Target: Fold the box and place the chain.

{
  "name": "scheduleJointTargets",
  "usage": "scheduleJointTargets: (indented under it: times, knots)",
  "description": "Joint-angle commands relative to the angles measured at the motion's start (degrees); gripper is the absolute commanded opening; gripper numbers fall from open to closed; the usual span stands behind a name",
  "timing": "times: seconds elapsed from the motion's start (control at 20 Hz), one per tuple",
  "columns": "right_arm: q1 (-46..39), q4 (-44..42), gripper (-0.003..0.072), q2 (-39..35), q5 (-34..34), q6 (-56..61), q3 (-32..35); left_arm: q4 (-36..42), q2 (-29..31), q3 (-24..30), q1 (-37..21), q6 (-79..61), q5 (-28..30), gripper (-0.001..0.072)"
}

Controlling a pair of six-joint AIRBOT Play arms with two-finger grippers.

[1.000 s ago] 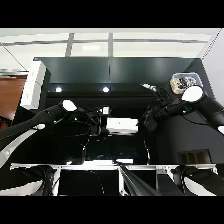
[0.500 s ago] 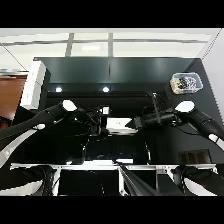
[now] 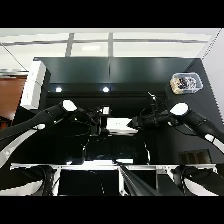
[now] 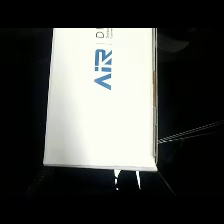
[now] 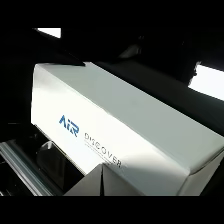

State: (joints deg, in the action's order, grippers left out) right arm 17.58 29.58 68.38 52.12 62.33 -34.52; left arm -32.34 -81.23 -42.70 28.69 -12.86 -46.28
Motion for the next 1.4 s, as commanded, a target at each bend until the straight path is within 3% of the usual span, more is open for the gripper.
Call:
scheduleJointTargets:
  times: [0.0, 0.15, 0.3, 0.55, 0.6, 0.65, 0.85, 1.05, 1.35]
  knots:
    - [0.04, 2.08, 0.0013, 0.11, -0.94, 1.07, 0.07, 0.02, -0.04, -0.02, 0.00, -0.02, -0.07, 0.0405]
    - [-0.44, 2.03, 0.0013, -0.31, 1.49, -0.57, -1.16, 0.02, -0.04, -0.04, 0.00, -0.02, -0.07, 0.0404]
    - [-4.07, 2.82, 0.0013, -4.63, 8.72, -1.44, -5.77, 0.02, -0.04, -0.04, 0.00, -0.02, -0.04, 0.0404]
    - [-17.75, 14.93, 0.0013, -16.81, 16.09, -0.44, -9.51, 0.00, 0.11, -0.63, 0.00, 1.73, -0.11, 0.0412]
    - [-21.20, 16.65, 0.0013, -18.21, 18.43, 0.37, -9.51, -0.07, 0.37, -1.03, 0.00, 1.95, -0.31, 0.0474]
    - [-24.22, 17.49, 0.0013, -19.12, 20.39, 0.46, -9.51, -0.17, 0.94, -1.25, 0.00, 2.01, -0.42, 0.0720]
    - [-32.37, 18.32, 0.0013, -20.11, 23.17, 0.20, -9.49, -6.56, 5.14, -2.16, 0.00, 7.02, -2.40, 0.0719]
    - [-33.05, 18.47, 0.0013, -20.11, 19.74, 0.24, -8.00, -4.42, 7.76, -3.85, 1.79, 8.85, -7.02, 0.0719]
    - [-33.05, 18.51, 0.0013, -20.11, 18.69, 0.22, -5.75, -4.55, 0.37, -12.87, 10.93, 15.28, -2.80, 0.0717]
